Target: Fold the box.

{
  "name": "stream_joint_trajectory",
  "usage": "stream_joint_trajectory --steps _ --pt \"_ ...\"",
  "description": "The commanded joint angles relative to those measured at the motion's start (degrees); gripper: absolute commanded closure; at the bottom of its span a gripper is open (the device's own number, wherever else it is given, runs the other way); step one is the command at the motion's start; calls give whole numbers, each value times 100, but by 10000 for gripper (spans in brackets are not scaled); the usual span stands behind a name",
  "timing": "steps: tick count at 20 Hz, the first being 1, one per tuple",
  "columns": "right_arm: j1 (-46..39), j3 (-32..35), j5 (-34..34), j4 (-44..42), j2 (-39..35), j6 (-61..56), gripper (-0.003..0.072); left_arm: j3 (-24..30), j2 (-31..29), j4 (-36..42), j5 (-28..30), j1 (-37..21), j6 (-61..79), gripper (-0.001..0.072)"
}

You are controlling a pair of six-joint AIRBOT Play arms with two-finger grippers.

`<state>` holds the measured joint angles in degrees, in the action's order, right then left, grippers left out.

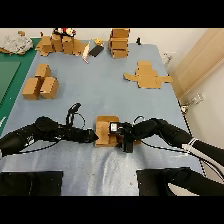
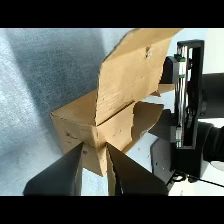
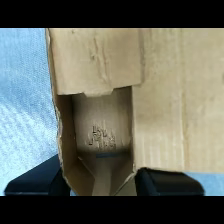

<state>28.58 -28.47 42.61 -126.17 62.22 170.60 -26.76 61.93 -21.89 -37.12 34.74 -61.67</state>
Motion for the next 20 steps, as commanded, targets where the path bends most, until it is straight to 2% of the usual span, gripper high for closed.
stream_joint_trajectory --steps 1,2,3,12,17,20 --pt "2 -2 -9 -7 -2 2 227 -20 109 -304 -195 28 -219 402" --pt "2 -2 -9 -4 -4 0 227 -26 125 -308 -195 28 -450 315" --pt "2 -2 -9 -7 -2 0 228 -39 138 -352 -195 28 -629 281" --pt "2 -2 -9 -4 -2 0 227 -518 278 -691 -144 61 -1318 282" --pt "2 -2 -9 -7 -4 0 228 -1185 529 -2944 -398 498 -3139 282" --pt "2 -2 -9 -7 -2 2 227 -1639 713 -3713 -619 848 -3901 282"
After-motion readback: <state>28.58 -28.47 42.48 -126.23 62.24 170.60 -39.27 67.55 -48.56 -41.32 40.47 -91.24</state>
